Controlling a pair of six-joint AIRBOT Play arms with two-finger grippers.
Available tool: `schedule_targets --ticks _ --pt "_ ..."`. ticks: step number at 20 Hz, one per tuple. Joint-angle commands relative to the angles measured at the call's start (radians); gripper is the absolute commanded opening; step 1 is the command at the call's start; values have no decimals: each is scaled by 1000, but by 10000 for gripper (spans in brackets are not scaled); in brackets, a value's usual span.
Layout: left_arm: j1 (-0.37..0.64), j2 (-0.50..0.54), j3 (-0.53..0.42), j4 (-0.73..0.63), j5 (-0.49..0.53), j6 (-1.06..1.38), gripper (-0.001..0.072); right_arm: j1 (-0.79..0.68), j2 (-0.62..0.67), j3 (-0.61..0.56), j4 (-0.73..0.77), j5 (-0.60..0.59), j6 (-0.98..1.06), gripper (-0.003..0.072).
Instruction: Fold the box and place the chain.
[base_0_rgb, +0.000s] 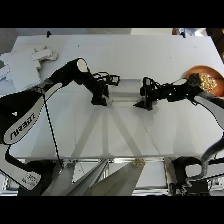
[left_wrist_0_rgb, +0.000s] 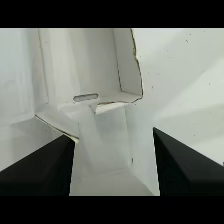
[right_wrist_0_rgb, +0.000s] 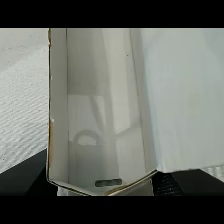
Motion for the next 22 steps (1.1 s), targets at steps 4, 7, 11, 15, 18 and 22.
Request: schedule_targets --ticks 4,7,11,15,18,22 --pt "-1 -2 0 -26 64 1 412 0 0 0 0 0 0 518" --pt "-2 -4 -1 -26 68 2 340 0 0 0 0 0 0 518" --pt "-2 -7 -1 -33 71 42 318 0 0 0 0 0 0 518" --pt "-2 -27 0 -62 71 45 267 0 0 0 0 0 0 518" --pt "-2 -32 0 -85 80 46 255 0 0 0 0 0 0 518" --pt "-2 -32 0 -87 114 45 203 0 0 0 0 0 0 518"
